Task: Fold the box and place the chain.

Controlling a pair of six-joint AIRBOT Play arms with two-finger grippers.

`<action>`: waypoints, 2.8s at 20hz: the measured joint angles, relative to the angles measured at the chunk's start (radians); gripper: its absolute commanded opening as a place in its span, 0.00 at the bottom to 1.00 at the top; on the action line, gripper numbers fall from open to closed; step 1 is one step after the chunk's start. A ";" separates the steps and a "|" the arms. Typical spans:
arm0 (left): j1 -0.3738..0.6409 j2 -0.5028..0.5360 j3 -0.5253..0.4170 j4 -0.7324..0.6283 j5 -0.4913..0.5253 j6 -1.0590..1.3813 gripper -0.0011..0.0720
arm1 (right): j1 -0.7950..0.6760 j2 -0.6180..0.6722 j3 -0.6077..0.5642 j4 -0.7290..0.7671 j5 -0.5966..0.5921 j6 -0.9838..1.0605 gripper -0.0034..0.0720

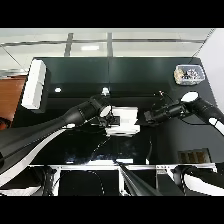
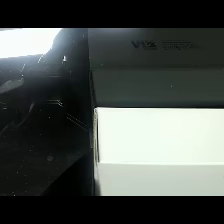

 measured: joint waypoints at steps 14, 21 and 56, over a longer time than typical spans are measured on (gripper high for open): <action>0.000 0.000 0.000 0.000 -0.001 0.000 0.05 | 0.325 0.000 0.183 -0.436 -0.107 0.613 0.36; 0.000 0.000 0.000 0.000 0.002 0.000 0.05 | 0.480 -0.001 0.193 -0.697 -0.148 0.918 0.36; 0.000 0.000 0.000 0.001 0.002 0.002 0.05 | 0.592 -0.050 0.266 -0.867 -0.077 1.129 0.56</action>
